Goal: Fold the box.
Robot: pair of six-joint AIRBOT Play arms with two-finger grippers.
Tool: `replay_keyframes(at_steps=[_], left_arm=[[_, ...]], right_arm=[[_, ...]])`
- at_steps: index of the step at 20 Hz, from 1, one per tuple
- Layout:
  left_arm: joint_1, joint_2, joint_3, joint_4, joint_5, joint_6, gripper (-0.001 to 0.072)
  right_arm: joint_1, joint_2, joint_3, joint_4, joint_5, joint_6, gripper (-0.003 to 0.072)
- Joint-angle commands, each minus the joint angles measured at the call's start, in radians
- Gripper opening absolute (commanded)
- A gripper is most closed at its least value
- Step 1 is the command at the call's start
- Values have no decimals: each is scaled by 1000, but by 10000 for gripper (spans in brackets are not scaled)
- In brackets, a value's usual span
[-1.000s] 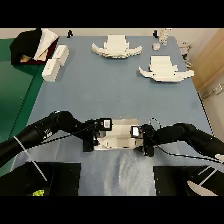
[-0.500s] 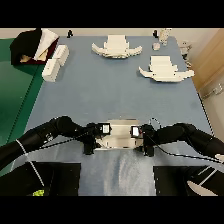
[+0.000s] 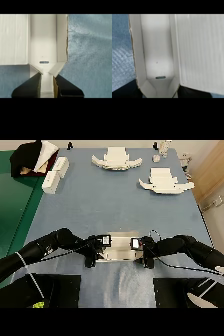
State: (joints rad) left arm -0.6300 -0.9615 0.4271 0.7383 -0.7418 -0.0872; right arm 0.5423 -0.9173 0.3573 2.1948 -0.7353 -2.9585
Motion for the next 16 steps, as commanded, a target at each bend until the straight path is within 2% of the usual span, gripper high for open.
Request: replay_keyframes(at_steps=[1,2,3,8,10,16], left_arm=[[0,1,0,-28,19,2,214],[0,1,0,-29,29,2,212],[-2,1,0,-29,40,4,93],[-57,-11,2,-87,93,51,83],[-56,-26,4,-97,100,50,16],[-63,-45,16,-171,105,51,15]], right_arm=[[1,1,1,0,0,0,515],[1,1,1,0,0,0,515],[0,1,1,0,0,0,515],[0,1,1,0,0,0,515],[0,1,1,0,0,0,515],[1,1,1,0,0,0,515]])
